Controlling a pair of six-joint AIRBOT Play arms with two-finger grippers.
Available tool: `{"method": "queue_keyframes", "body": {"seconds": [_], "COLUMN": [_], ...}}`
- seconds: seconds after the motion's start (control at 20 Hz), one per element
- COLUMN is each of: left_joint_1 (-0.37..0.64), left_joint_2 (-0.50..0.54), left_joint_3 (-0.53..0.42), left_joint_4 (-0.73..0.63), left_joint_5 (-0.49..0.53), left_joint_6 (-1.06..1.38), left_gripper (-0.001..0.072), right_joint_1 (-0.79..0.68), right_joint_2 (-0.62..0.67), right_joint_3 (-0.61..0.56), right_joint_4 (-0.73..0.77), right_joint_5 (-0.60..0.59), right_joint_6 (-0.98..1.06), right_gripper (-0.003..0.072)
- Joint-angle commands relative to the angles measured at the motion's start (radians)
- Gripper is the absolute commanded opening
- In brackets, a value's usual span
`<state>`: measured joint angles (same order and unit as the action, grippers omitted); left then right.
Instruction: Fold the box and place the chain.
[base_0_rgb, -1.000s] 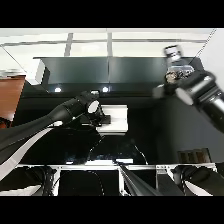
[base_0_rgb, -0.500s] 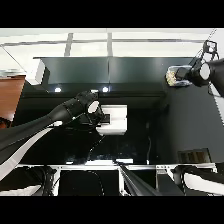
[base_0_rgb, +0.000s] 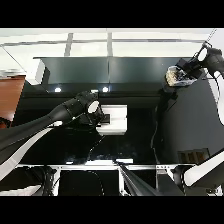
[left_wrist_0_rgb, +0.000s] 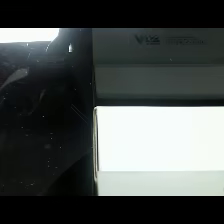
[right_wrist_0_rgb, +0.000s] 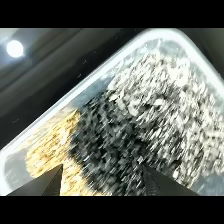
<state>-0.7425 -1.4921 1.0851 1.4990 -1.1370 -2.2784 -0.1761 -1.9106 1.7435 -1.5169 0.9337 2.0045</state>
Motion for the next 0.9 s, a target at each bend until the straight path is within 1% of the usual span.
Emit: {"method": "queue_keyframes", "body": {"seconds": [0.0,0.1,0.15,0.2,0.25,0.3,0.4,0.5,0.65,0.75,0.85], "left_joint_1": [0.000,0.000,0.001,0.001,0.000,0.000,0.000,0.001,0.000,0.001,0.001], "left_joint_2": [0.000,0.000,0.000,0.000,0.000,0.000,0.000,0.000,0.000,0.000,0.000], "left_joint_3": [0.001,0.001,0.001,0.001,0.001,0.001,0.001,0.001,0.001,0.001,0.001], "left_joint_4": [-0.026,-0.027,-0.027,-0.027,-0.027,-0.027,-0.027,-0.027,-0.027,-0.027,-0.027], "left_joint_5": [-0.001,-0.002,-0.001,-0.001,-0.001,-0.002,-0.002,-0.001,-0.001,-0.002,-0.002], "left_joint_6": [0.000,0.000,0.000,0.000,0.000,0.000,0.000,0.000,0.000,0.000,0.000], "left_gripper": [0.0031,0.0030,0.0031,0.0031,0.0030,0.0031,0.0030,0.0031,0.0031,0.0031,0.0031], "right_joint_1": [-0.009,-0.009,-0.009,-0.011,-0.013,-0.016,-0.023,-0.028,-0.028,-0.028,-0.028], "right_joint_2": [-0.063,-0.074,-0.076,-0.075,-0.074,-0.065,-0.023,0.054,0.223,0.341,0.463], "right_joint_3": [0.048,0.048,0.048,0.049,0.051,0.051,0.051,0.051,0.051,0.051,0.051], "right_joint_4": [0.016,0.013,0.013,0.014,0.024,0.028,0.024,0.024,0.027,0.080,0.156], "right_joint_5": [0.011,0.014,0.012,0.013,0.026,0.048,0.081,0.108,0.199,0.257,0.272], "right_joint_6": [-0.024,-0.024,-0.024,-0.024,-0.037,-0.064,-0.133,-0.245,-0.405,-0.491,-0.536], "right_gripper": [0.0548,0.0547,0.0463,0.0306,0.0125,0.0023,0.0021,0.0021,0.0020,0.0020,0.0020]}}
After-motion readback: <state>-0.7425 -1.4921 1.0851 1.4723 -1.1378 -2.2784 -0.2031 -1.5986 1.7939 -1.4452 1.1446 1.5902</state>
